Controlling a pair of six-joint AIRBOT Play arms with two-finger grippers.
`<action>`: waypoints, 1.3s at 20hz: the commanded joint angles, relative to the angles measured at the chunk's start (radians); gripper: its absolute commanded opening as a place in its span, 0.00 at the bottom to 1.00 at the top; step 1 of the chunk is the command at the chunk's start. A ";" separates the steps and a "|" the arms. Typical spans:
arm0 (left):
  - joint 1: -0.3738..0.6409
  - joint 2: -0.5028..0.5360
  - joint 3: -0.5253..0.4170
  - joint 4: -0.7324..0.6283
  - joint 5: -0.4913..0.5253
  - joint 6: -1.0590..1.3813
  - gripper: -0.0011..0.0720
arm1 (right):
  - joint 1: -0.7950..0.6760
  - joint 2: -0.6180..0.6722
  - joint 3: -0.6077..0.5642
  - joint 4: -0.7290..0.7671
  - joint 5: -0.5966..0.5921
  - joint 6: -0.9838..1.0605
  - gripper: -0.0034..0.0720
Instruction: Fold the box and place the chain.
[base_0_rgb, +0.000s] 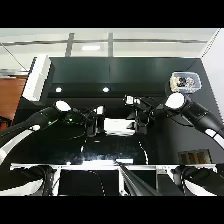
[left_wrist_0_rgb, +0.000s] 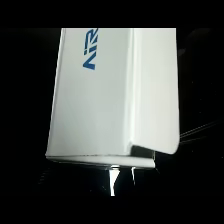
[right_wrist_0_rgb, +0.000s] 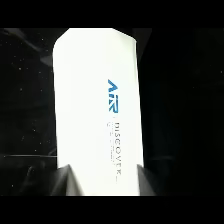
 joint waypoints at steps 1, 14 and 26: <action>-0.001 0.000 0.001 0.000 0.000 0.001 0.65 | 0.000 0.000 -0.001 0.003 -0.003 0.045 0.37; -0.001 0.000 0.001 0.000 0.000 0.001 0.65 | 0.002 -0.001 -0.020 -0.002 -0.006 0.048 0.36; -0.001 0.000 0.001 0.000 0.000 0.001 0.65 | 0.002 -0.001 -0.021 -0.007 0.022 0.048 0.37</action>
